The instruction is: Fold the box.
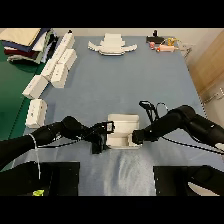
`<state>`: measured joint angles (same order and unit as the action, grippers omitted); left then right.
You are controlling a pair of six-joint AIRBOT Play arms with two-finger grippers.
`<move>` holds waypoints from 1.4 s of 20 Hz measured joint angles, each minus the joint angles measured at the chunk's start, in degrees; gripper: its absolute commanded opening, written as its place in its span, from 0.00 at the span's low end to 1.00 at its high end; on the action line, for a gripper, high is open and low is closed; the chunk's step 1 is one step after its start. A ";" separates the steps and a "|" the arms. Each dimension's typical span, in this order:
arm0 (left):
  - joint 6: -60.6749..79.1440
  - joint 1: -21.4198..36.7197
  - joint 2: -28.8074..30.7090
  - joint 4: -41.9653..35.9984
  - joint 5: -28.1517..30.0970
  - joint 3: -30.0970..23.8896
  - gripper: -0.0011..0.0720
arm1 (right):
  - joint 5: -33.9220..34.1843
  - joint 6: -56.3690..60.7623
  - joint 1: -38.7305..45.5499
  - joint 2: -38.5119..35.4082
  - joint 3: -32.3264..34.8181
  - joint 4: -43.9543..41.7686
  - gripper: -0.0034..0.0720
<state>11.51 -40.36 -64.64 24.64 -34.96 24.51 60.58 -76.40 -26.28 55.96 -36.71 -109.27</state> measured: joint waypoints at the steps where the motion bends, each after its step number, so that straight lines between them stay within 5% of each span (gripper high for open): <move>1: 0.00 0.00 0.00 -0.02 0.00 0.00 0.51 | 0.61 3.26 -2.12 1.33 -1.55 2.75 0.73; 8: 0.00 0.00 0.00 0.00 0.00 0.02 0.51 | 7.80 22.38 -12.98 12.70 -10.67 16.41 0.69; 12: 0.00 0.00 0.00 0.00 -0.02 0.00 0.51 | 8.94 26.73 -14.58 16.46 -12.11 18.51 0.20; 14: -0.13 0.00 0.00 -0.02 -0.07 0.02 0.51 | 9.51 28.33 -14.86 17.22 -12.37 19.08 0.05; 20: -0.07 0.00 0.00 -0.02 -0.07 0.00 0.51 | 9.57 29.29 -15.19 17.94 -12.61 19.34 0.08; 22: 0.28 0.00 0.00 0.07 -0.04 0.00 0.51 | 9.79 28.92 -15.23 18.08 -12.55 19.17 0.49; 28: 0.04 0.00 0.00 0.00 0.02 0.00 0.51 | 10.29 28.83 -15.21 16.50 -13.60 18.69 0.55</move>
<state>11.55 -40.36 -64.64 24.64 -34.94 24.51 70.87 -47.57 -41.50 72.47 -50.30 -90.59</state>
